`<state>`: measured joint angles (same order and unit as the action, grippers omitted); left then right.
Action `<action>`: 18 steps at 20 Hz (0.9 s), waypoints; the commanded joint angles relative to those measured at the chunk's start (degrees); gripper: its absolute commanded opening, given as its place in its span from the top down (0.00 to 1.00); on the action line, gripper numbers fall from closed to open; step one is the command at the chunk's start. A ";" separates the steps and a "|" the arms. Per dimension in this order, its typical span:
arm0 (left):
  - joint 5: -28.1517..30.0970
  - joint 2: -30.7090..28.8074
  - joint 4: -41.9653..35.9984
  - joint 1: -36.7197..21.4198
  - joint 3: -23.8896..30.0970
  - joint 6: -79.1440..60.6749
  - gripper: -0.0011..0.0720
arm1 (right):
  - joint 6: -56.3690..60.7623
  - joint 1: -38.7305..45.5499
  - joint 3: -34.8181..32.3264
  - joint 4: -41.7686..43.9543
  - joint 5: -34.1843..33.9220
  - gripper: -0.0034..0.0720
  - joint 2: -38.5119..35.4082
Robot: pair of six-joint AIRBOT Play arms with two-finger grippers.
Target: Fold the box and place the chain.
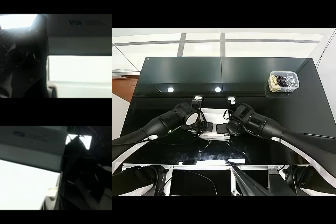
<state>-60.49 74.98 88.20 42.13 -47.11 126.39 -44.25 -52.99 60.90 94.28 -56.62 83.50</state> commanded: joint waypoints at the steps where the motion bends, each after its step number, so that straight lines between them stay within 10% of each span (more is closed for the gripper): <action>1: -0.13 0.02 -0.02 -0.04 -0.02 0.00 0.95 | 1.27 -0.35 0.83 -0.94 -1.53 0.72 1.46; 18: -0.09 0.02 -0.22 -0.04 -0.02 0.00 0.94 | 4.48 -0.33 3.37 -1.79 -1.88 0.73 4.94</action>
<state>-60.64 74.98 88.01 42.13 -47.11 126.39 -40.45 -53.30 64.23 92.49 -58.83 88.01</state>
